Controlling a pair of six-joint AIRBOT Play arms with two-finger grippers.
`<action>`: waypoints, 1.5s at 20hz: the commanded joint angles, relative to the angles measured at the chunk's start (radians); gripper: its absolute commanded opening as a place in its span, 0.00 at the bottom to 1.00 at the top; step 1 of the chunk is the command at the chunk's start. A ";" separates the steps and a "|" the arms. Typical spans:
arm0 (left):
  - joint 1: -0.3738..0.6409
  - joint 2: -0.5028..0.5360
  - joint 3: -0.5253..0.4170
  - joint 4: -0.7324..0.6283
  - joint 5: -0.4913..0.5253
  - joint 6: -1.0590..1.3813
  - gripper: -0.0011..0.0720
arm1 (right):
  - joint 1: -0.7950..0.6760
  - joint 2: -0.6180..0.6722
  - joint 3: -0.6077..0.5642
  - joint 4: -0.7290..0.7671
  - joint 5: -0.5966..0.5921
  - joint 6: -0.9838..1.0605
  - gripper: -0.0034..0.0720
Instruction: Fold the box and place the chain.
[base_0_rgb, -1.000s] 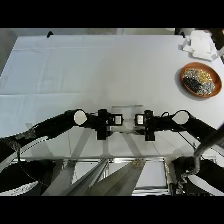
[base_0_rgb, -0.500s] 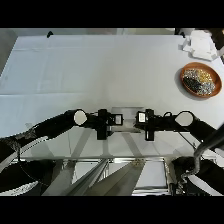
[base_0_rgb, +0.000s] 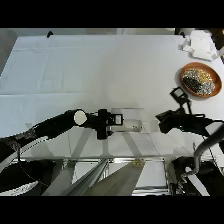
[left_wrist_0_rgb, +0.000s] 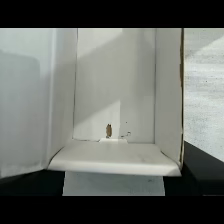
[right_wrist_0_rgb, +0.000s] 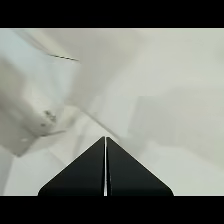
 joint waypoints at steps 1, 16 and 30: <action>-0.001 0.000 0.001 0.001 0.000 0.000 0.49 | -0.158 0.037 0.001 -0.123 0.152 0.270 0.07; -0.001 0.000 0.001 0.001 0.000 0.000 0.49 | -0.163 -0.492 0.001 0.211 0.134 0.032 0.07; -0.001 0.000 0.001 0.001 0.000 0.000 0.49 | -0.093 -0.573 0.004 0.368 0.104 -0.095 0.18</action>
